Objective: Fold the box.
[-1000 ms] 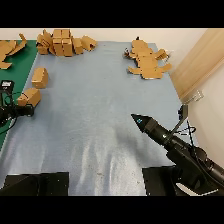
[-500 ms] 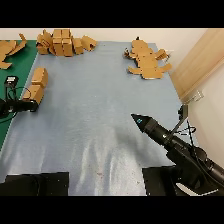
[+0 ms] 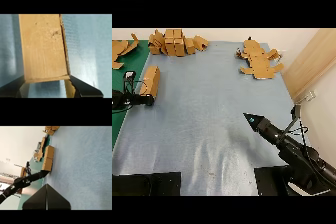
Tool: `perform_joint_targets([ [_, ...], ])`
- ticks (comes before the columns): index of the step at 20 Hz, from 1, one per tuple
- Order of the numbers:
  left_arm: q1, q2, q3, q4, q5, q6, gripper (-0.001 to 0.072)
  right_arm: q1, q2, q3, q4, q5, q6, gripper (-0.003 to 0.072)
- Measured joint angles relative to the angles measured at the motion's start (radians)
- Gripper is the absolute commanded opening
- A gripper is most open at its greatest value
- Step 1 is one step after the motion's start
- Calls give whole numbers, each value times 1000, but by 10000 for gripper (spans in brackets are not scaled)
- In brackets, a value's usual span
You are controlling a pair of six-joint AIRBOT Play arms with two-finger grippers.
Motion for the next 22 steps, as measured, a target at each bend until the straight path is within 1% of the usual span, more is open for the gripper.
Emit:
perform_joint_targets([
  [4, -3, -59, 84, 0, 4, -5, 612, -26, 0, 0, 0, 0, 0, 7],
  [6, -3, -91, 123, 0, -14, -5, 614, -30, 0, 0, 0, 0, 0, 8],
  [7, -4, -106, 139, 0, -24, -6, 646, -33, 0, 0, -1, -2, 0, 9],
  [8, -5, -116, 152, 0, -29, -6, 720, -33, 0, 0, -1, -2, 0, 16],
  [10, -10, -132, 171, 0, -39, -6, 720, -34, 0, 0, -1, -3, 0, 280],
  [11, -10, -136, 179, -1, -40, -6, 720, -34, 0, 0, -3, -3, 0, 308],
  [12, -9, -139, 186, 0, -46, -8, 720, -34, 0, 0, -3, -3, 0, 309],
  [14, -2, -137, 195, 4, -66, -23, 720, -34, 0, 0, -3, -4, 0, 378],
  [16, 11, -116, 201, 33, -106, -52, 720, -34, 0, 0, -3, -9, 0, 380],
  [18, 31, -76, 204, 105, -159, -92, 720, -34, 0, 0, -3, -22, 0, 380],
  [21, 61, 18, 207, 206, -234, -149, 720, -34, 0, 0, -3, -62, 0, 379],
  [22, 66, 58, 208, 228, -256, -163, 706, -34, 0, 0, -3, -75, 0, 361],
])
